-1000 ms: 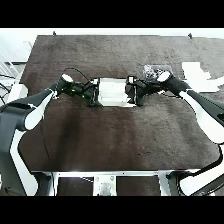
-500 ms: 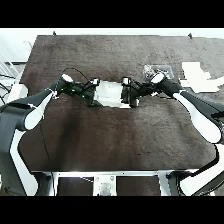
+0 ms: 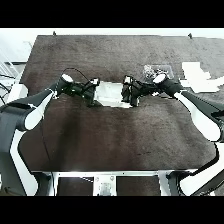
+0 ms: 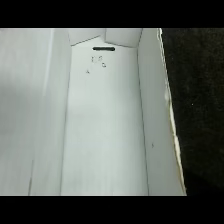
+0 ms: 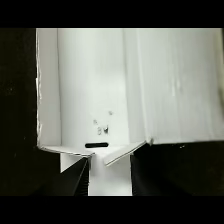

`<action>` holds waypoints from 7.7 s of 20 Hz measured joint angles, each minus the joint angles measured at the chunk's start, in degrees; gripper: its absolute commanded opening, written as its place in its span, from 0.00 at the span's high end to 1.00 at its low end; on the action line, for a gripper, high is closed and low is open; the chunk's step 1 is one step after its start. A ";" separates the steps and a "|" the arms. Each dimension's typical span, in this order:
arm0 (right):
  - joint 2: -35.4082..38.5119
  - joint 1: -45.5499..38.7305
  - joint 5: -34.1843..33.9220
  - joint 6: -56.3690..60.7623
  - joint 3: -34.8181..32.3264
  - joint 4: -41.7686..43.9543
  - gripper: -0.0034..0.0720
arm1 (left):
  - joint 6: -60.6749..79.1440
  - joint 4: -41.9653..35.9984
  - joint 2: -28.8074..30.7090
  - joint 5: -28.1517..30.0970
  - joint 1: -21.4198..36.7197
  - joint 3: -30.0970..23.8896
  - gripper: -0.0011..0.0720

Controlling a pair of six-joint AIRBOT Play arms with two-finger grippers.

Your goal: Fold the box and place the chain.

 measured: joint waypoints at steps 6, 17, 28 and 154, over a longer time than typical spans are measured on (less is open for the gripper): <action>0.55 -0.28 3.41 -0.02 0.00 -2.29 0.48 | -0.02 0.00 0.00 0.00 0.00 0.00 0.09; 0.61 1.53 1.84 -0.37 0.00 0.83 0.59 | -0.02 0.02 0.00 0.02 0.00 0.00 0.09; 0.02 3.69 -3.37 -1.88 0.00 3.91 0.27 | -0.11 0.00 0.00 0.07 0.07 0.00 0.09; -12.76 18.43 20.35 123.16 30.36 -46.73 0.94 | -0.04 0.00 -0.04 -0.59 -0.02 0.00 0.09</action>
